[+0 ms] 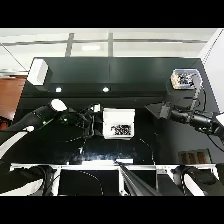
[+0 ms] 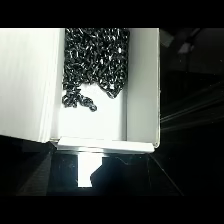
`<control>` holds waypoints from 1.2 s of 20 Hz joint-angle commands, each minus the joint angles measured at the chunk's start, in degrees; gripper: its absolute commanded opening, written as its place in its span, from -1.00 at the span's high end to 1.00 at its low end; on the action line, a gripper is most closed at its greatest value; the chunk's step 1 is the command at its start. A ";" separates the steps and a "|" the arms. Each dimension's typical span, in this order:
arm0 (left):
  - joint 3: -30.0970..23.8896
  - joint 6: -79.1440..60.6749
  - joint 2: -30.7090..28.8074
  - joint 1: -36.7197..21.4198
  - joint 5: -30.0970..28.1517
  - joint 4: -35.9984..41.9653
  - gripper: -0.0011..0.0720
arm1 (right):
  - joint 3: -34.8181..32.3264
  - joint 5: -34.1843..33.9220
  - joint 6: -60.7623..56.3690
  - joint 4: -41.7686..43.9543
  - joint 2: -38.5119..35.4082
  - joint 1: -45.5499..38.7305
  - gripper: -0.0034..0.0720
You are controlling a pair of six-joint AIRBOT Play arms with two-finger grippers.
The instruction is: Fold the box and place the chain.
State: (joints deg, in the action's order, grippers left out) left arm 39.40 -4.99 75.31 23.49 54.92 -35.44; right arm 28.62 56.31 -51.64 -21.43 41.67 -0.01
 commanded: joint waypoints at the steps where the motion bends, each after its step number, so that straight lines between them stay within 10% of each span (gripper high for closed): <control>1: -0.02 1.27 -1.33 0.02 -1.09 -1.88 -0.95 | 0.04 0.04 -0.44 0.04 -0.04 0.00 -0.45; 24: -0.42 -3.87 0.46 4.20 -7.15 -0.48 -0.95 | 0.04 0.02 -0.46 -0.02 -0.04 0.00 -0.45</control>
State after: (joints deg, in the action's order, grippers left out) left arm 39.00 -7.29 75.77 27.64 48.07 -36.03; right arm 28.62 56.31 -52.10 -21.43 41.67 -0.01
